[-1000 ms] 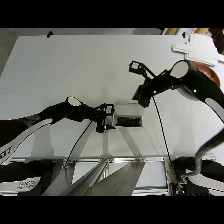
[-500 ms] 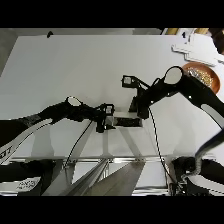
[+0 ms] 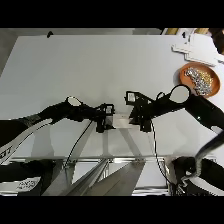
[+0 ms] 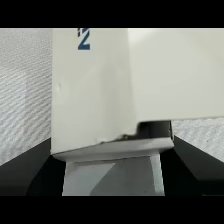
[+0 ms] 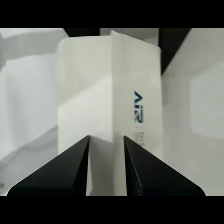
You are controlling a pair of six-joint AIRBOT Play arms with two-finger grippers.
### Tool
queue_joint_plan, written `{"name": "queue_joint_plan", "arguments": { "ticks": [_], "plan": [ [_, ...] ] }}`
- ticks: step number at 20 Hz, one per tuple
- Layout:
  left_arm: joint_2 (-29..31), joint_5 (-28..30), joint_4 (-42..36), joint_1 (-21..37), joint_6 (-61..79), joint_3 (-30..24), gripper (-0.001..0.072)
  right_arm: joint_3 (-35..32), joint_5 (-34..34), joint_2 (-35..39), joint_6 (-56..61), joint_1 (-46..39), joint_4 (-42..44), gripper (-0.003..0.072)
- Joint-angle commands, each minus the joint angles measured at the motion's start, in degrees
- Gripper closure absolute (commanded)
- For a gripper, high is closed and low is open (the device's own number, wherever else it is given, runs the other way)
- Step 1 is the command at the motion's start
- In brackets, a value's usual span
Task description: Fold the box and place the chain.
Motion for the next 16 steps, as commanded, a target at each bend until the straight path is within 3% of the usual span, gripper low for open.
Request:
{"name": "queue_joint_plan", "arguments": {
  "ticks": [1,11,14,16],
  "plan": [
    [0.0,0.0,0.0,0.0,0.0,0.0,0.0505,-0.8,-2.0,0.5,-0.4,2.7,-0.9,0.0422],
    [0.0,0.0,0.0,0.0,0.0,0.0,0.0505,-0.7,-6.0,0.5,0.2,3.3,-5.0,0.0414],
    [0.0,0.0,0.0,0.0,0.0,0.0,0.0505,-0.7,-6.1,0.5,0.2,3.3,-5.0,0.0528],
    [0.0,0.0,0.0,0.0,0.0,0.0,0.0505,-0.8,-6.2,0.5,0.2,3.3,-5.5,0.0537]
  ]
}}
